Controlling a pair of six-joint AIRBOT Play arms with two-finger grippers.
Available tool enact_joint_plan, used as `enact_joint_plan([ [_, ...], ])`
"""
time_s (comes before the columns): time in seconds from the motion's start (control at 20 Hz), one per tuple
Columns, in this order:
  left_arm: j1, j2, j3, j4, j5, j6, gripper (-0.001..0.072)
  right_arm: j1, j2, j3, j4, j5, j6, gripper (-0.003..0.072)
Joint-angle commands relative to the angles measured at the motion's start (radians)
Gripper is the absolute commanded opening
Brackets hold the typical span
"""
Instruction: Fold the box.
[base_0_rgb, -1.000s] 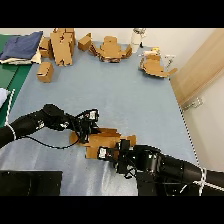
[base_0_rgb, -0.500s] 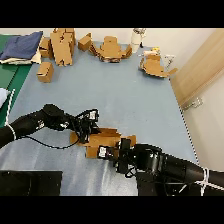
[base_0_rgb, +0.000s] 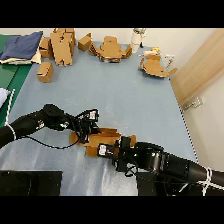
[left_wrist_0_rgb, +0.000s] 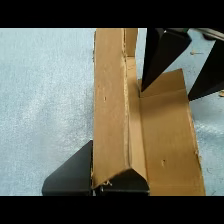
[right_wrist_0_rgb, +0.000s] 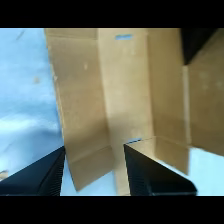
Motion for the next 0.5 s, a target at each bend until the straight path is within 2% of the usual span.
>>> enact_joint_plan([
  [0.0, 0.000, -0.001, 0.000, 0.000, 0.000, 0.000, 0.0014, -0.050, 0.001, -0.026, -0.006, -0.105, 0.000, 0.0560],
  [0.1, 0.000, -0.001, 0.000, 0.000, 0.000, 0.000, 0.0014, -0.090, 0.009, -0.060, 0.021, -0.170, -0.040, 0.0560],
  [0.25, 0.000, -0.001, 0.000, 0.000, 0.000, 0.000, 0.0014, -0.138, 0.059, -0.081, 0.173, -0.230, -0.170, 0.0559],
  [0.45, 0.000, -0.001, 0.000, 0.000, 0.000, 0.000, 0.0014, -0.207, 0.107, -0.097, 0.457, -0.164, -0.460, 0.0559],
])
